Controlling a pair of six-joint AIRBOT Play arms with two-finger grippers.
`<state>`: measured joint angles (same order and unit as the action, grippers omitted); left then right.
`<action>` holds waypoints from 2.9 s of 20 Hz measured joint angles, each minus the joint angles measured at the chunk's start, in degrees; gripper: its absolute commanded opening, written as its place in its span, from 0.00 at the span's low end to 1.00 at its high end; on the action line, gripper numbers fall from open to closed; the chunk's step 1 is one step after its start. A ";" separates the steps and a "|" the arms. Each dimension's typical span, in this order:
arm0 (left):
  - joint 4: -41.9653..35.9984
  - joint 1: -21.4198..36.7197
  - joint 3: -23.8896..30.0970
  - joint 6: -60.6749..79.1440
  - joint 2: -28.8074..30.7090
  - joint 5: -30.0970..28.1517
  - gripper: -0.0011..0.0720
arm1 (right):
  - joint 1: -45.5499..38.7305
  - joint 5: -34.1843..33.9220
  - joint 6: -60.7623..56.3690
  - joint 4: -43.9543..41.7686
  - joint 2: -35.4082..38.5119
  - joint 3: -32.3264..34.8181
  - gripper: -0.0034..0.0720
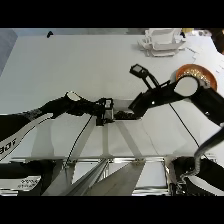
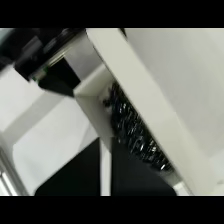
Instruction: Fold the box and place the chain.
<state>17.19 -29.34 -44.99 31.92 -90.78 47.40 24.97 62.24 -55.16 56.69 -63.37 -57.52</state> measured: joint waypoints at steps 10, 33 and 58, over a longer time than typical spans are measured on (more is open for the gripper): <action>0.00 0.00 0.00 0.00 0.00 0.00 0.03 | 0.31 0.79 10.16 5.22 -13.99 -9.68 0.07; 0.00 0.00 0.00 -0.02 0.00 0.00 0.03 | 4.48 4.92 26.67 1.66 -14.36 -4.98 0.47; -0.09 0.07 0.00 -0.13 -0.02 -0.20 0.03 | 5.95 0.96 28.26 6.32 -14.36 -3.72 0.08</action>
<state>17.10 -29.28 -44.99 31.79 -90.80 47.20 30.92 63.20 -26.89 63.00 -77.73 -61.23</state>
